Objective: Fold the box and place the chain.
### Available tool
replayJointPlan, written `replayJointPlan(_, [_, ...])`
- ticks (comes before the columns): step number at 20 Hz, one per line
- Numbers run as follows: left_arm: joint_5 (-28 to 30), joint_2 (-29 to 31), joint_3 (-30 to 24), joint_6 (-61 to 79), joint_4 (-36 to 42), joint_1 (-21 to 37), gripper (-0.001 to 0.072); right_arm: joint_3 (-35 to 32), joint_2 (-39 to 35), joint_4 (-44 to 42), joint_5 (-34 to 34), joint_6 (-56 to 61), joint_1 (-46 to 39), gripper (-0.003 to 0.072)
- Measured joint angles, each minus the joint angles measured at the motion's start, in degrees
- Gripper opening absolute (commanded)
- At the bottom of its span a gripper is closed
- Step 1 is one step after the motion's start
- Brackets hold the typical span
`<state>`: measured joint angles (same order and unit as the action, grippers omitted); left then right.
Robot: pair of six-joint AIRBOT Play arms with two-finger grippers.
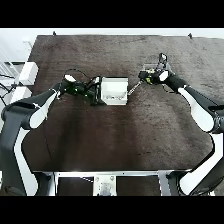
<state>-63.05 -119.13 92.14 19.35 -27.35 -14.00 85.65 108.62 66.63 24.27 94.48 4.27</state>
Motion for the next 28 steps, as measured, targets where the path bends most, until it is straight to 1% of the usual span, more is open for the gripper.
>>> replayJointPlan(2, [0.0,0.0,0.0,-0.02,0.0,0.0,0.0579,1.03,0.59,0.0,0.63,0.7,0.0,0.028])
replayJointPlan(3, [-0.02,0.0,0.0,-0.02,0.0,0.0,0.0579,1.53,0.81,0.0,0.74,0.85,0.0,0.024])
replayJointPlan(4, [-0.02,0.0,0.0,-0.02,0.0,0.0,0.0578,1.99,1.01,0.0,0.83,0.98,0.0,0.0182])
replayJointPlan(5, [-0.02,0.0,0.0,-0.02,0.0,0.0,0.0579,2.43,1.18,0.02,0.87,1.05,0.0,0.0066])
replayJointPlan(6, [-0.02,0.0,0.0,0.0,0.0,0.0,0.0579,2.82,1.31,0.02,0.87,1.25,0.02,0.0016])
replayJointPlan(12, [-0.02,0.0,0.0,-0.02,0.0,0.0,0.0579,4.04,1.62,-0.07,1.64,1.2,0.44,0.0012])
replayJointPlan(15, [-0.02,0.0,0.0,-0.02,0.0,0.0,0.0579,4.17,-0.7,-0.46,3.89,0.59,0.85,0.0012])
replayJointPlan(17, [-0.02,0.0,0.0,-0.02,0.0,0.0,0.0579,4.17,-4.37,-0.13,6.16,-0.48,1.55,0.0012])
replayJointPlan(19, [-0.02,0.0,0.0,-0.02,0.0,0.0,0.0579,4.2,-9.55,1.18,8.24,-1.38,2.6,0.0012])
replayJointPlan(24, [-0.02,0.0,0.0,-0.02,0.0,0.0,0.0579,4.22,-23.17,6.93,15.02,-2.27,6.73,0.0012])
replayJointPlan(28, [-0.02,0.0,0.0,0.0,0.0,0.0,0.0579,4.22,-30.42,10.6,20.04,-2.51,11.19,0.0012])
